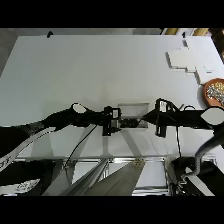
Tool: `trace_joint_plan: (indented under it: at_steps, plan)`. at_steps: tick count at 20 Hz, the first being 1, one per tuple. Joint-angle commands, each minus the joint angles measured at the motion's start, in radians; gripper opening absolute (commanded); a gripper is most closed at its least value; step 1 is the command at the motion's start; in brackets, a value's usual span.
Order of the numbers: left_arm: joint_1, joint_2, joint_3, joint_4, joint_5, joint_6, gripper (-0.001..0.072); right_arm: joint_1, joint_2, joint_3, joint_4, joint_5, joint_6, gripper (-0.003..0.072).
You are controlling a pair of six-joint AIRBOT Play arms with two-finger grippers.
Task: Fold the box and place the chain.
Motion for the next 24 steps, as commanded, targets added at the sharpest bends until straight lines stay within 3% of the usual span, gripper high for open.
trace_joint_plan:
  at_steps: [1,5,7,11,15,17,24]
  plan:
    - [0.001,0.001,0.000,0.001,0.000,0.000,0.0013,0.150,0.002,0.000,0.129,-0.174,0.011,0.0019]
    - [0.001,0.001,0.000,0.000,0.000,0.000,0.0013,0.268,-0.069,0.000,0.127,-0.317,0.063,0.0032]
    - [0.001,0.001,0.000,0.000,0.000,0.000,0.0013,0.270,-0.100,0.000,0.119,-0.323,0.063,0.0232]
    - [0.001,0.001,0.000,0.001,0.000,0.000,0.0013,0.183,-0.064,0.001,0.089,-0.278,0.063,0.0227]
    - [0.001,0.001,0.000,0.001,0.000,0.000,0.0013,-0.089,-0.043,0.001,-0.011,-0.101,0.062,0.0217]
    - [0.001,0.001,0.000,0.001,0.000,0.000,0.0013,-0.175,-0.043,0.000,-0.149,-0.046,0.080,0.0073]
    - [0.001,0.001,0.000,0.000,0.000,0.000,0.0013,-0.185,-0.070,0.000,-0.360,-0.068,0.111,0.0056]
